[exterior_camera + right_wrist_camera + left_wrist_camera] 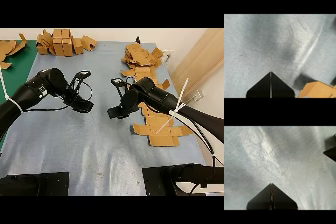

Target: Fold the box.

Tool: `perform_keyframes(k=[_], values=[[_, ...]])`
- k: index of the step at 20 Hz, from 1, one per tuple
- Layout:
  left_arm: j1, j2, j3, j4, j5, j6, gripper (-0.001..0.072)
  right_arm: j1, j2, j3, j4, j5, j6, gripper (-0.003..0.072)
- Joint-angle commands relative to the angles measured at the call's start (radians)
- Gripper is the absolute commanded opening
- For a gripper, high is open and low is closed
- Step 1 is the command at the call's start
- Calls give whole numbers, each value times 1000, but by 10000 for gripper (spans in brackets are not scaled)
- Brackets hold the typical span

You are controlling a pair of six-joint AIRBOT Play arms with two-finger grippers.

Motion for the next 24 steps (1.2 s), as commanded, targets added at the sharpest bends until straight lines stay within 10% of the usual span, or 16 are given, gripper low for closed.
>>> perform_keyframes(k=[1, 14, 19, 24], values=[[0, -1, 0, 0, 0, 0, 12, 0, 0, 1, 0, 0, 0, 4], [-1, -1, 0, 0, 1, 0, 12, 0, -6, 0, 5, 85, 27, 5], [-2, -2, 0, -45, 82, 0, 12, 16, -47, -2, 36, -186, -49, 6], [-1, -2, 0, -113, 130, -5, 15, -72, -42, -22, -769, -539, -26, 6]])
